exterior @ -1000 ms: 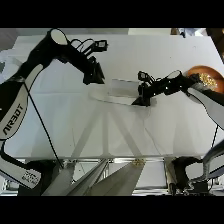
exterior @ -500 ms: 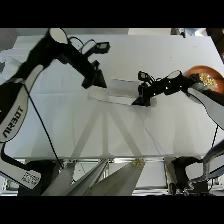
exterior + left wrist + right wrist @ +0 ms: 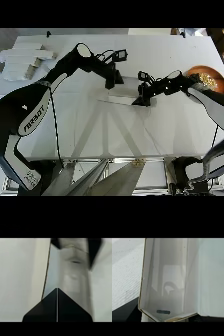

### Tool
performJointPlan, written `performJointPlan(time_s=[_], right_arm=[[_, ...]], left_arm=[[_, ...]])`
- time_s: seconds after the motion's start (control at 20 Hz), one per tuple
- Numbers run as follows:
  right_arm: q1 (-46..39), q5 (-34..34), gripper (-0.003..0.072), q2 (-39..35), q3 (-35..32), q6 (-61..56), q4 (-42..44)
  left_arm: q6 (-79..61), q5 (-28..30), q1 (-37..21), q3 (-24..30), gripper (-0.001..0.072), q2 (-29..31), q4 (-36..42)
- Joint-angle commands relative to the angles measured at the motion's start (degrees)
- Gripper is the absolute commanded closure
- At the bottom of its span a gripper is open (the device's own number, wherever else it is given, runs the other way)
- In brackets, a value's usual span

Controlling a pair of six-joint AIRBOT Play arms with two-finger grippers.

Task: Fold the box and place the chain.

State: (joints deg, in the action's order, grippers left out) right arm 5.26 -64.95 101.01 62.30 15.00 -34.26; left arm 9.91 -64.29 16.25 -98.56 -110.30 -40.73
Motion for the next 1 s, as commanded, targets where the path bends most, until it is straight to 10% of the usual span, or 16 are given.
performJointPlan(time_s=[0.0,0.5,0.95], right_arm=[[0.02,-0.04,0.0574,0.0,0.07,0.0,0.0],[0.02,-0.02,0.0574,0.0,0.07,0.02,0.0],[0.02,-0.02,0.0574,0.0,0.07,0.02,0.0]], left_arm=[[7.26,12.98,0.26,0.0,0.0703,-1.62,0.22],[29.31,13.03,0.37,-0.02,0.0703,-4.9,-5.49],[25.29,-6.75,-10.45,-0.02,0.0693,5.35,1.62]])
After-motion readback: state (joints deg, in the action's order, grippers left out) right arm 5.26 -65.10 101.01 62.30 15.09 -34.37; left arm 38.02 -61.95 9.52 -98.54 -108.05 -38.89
